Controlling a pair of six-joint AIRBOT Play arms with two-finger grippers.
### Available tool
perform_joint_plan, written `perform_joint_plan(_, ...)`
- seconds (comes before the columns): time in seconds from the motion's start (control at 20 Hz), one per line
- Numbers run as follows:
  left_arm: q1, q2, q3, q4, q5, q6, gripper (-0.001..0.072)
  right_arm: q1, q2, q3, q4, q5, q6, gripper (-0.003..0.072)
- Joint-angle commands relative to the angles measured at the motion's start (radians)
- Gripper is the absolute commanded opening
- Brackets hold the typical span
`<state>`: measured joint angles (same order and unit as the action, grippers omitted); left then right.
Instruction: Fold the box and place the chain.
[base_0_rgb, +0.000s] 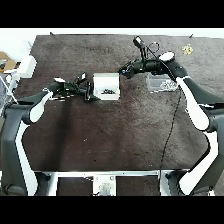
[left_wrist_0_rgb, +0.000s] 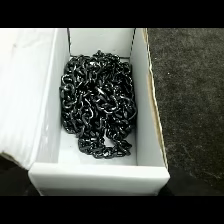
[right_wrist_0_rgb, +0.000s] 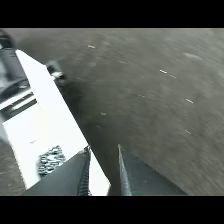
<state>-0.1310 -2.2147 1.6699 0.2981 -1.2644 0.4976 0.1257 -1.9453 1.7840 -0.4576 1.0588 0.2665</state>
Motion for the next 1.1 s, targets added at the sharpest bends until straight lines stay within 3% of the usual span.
perform_joint_plan(0.0,0.0,0.0,0.0,0.0,0.0,0.0,0.0395,-0.004,-0.016,0.005,0.054,0.087,-0.113,0.0204)
perform_joint_plan(0.3,0.0,0.0,0.0,0.0,0.0,0.0,0.0395,-0.002,0.029,-0.078,0.039,0.106,-0.155,0.0203)
perform_joint_plan(0.5,0.0,0.0,0.0,0.0,0.0,0.0,0.0395,0.022,0.087,-0.237,0.07,0.062,-0.325,0.0206)
perform_joint_plan(0.8,0.0,0.0,0.0,0.0,0.0,0.0,0.0395,0.085,0.087,-0.283,0.142,0.035,-0.548,0.0207)
perform_joint_plan(0.85,0.0,0.0,0.0,0.001,0.0,0.0,0.0395,0.09,0.087,-0.283,0.149,0.011,-0.57,0.0244)
perform_joint_plan(0.9,0.0,0.0,0.0,0.0,0.0,0.0,0.0395,0.097,0.087,-0.283,0.149,-0.014,-0.586,0.0333)
perform_joint_plan(1.05,0.0,0.0,0.0,0.0,0.0,0.0,0.0395,0.112,0.084,-0.283,0.147,-0.024,-0.628,0.0344)
